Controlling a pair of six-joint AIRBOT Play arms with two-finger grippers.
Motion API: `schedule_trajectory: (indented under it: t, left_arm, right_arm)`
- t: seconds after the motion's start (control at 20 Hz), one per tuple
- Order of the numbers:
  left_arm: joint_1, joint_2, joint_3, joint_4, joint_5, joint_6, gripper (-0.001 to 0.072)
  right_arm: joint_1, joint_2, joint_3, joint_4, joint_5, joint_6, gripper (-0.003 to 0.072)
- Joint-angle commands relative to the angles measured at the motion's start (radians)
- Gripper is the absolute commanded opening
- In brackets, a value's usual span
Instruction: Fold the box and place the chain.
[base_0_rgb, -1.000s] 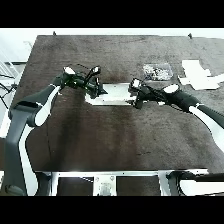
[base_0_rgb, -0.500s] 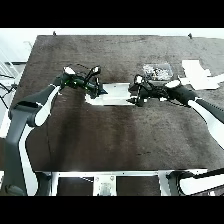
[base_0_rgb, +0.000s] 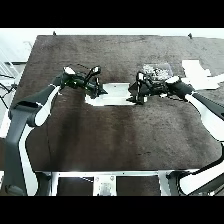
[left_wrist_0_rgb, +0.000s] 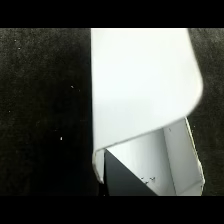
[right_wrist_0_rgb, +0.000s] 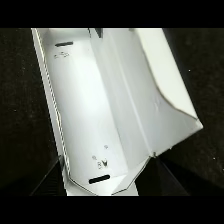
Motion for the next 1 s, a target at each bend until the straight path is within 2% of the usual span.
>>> schedule_trajectory:
  t: [0.0, 0.25, 0.95]
  left_arm:
    - [0.0, 0.0, 0.0, -0.001, 0.0, 0.0, 0.0019]
    - [0.0, 0.0, 0.0, -0.001, 0.0, 0.0, 0.0019]
    - [0.0, 0.0, 0.0, -0.001, 0.0, 0.0, 0.0019]
  right_arm:
    - [-0.006, -0.061, 0.065, -0.006, 0.092, 0.007, 0.0694]
    - [-0.005, -0.128, 0.13, -0.035, 0.168, 0.007, 0.0694]
    - [0.028, -0.237, 0.261, -0.096, 0.215, 0.014, 0.0694]
